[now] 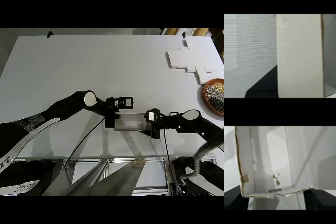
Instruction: Fold the box and place the chain.
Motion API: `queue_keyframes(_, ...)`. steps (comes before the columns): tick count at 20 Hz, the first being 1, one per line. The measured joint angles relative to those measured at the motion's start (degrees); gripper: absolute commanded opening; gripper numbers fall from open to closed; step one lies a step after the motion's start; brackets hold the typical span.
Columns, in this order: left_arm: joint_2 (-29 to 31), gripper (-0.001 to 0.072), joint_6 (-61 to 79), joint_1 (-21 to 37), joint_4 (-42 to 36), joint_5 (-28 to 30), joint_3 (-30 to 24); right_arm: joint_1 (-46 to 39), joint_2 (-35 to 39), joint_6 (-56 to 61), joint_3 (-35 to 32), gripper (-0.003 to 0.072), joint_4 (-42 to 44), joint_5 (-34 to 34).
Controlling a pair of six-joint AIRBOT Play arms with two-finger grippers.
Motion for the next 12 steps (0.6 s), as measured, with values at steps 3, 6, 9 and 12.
queue_keyframes(3, 0.0, 0.0009, 0.0, 0.0, 0.0, -0.07, 0.0, -0.31, -0.76, -1.49, 0.0, 0.0701, 1.57, 0.55)
queue_keyframes(6, 0.0, 0.0009, 0.0, 0.0, 0.0, -0.13, 0.02, -0.39, -1.79, -2.27, 0.0, 0.0676, 2.56, 0.74)
queue_keyframes(9, 0.0, 0.0009, 0.0, 0.0, -0.02, -0.17, 0.02, -0.39, -2.89, -2.51, 0.0, 0.064, 2.93, 0.79)
queue_keyframes(12, 0.0, 0.0009, 0.0, 0.0, -0.02, -0.2, 0.02, -0.39, -3.85, -2.84, 0.0, 0.0576, 3.15, 0.76)
